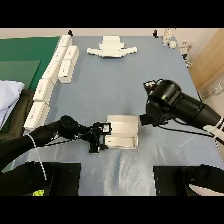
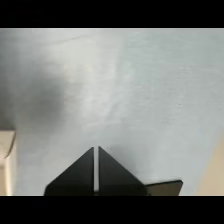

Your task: Fold the box.

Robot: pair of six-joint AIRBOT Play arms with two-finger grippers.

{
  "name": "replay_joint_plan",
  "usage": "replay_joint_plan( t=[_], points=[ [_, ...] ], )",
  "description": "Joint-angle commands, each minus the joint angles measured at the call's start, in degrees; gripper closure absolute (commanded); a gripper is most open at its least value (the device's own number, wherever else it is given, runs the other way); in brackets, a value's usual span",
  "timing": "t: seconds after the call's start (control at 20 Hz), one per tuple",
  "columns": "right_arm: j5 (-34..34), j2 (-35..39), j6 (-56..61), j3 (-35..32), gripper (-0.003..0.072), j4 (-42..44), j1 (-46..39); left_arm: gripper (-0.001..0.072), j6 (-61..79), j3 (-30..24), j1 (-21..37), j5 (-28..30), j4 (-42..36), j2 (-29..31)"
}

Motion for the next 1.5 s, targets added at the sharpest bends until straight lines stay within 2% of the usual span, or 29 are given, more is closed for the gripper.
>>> replay_joint_plan(
  t=[0.0, 0.1, 0.2, 0.3, 0.45, 0.55, 0.6, 0.65, 0.8, 1.0, 1.45],
  points=[
    [13.94, -1.01, -11.41, -3.41, 0.0683, 11.02, -14.93, 0.0241, 0.00, 0.04, 0.07, 0.00, -0.02, -0.02],
    [21.62, -4.96, -25.68, -3.91, 0.0685, 30.71, -24.94, 0.0241, 0.00, 0.04, 0.07, 0.00, 0.00, -0.02],
    [22.51, -10.10, -41.09, -3.78, 0.0685, 51.47, -31.95, 0.0241, 0.00, 0.04, 0.07, 0.00, 0.00, -0.02],
    [18.47, -15.26, -51.49, -2.99, 0.0685, 63.67, -35.21, 0.0241, 0.00, 0.04, 0.07, 0.00, 0.00, -0.02],
    [4.22, -21.77, -63.89, 0.74, 0.0685, 69.68, -35.19, 0.0241, 0.02, 0.04, 0.07, 0.00, 0.00, -0.02],
    [-4.61, -23.30, -67.87, 2.01, 0.0685, 71.95, -33.97, 0.0241, 0.00, 0.04, 0.07, 0.02, 0.00, -0.02],
    [-6.71, -23.21, -69.46, 1.97, 0.0685, 71.76, -33.00, 0.0241, 0.00, 0.04, 0.07, 0.02, -0.02, -0.02],
    [-7.63, -23.15, -70.27, 1.95, 0.0685, 71.63, -31.80, 0.0241, 0.00, 0.04, 0.07, 0.02, 0.00, -0.02],
    [-4.13, -20.41, -74.40, 0.90, 0.0684, 67.19, -26.38, 0.0241, 0.00, 0.04, 0.07, 0.02, 0.00, -0.02],
    [7.10, -12.31, -76.19, -4.15, 0.0685, 59.69, -19.21, 0.0241, 0.00, 0.04, 0.07, 0.02, 0.00, -0.02],
    [37.03, 8.37, -85.79, -22.25, 0.0685, 59.58, -5.05, 0.0241, 0.00, 0.04, 0.07, 0.00, 0.00, -0.02]
  ],
)
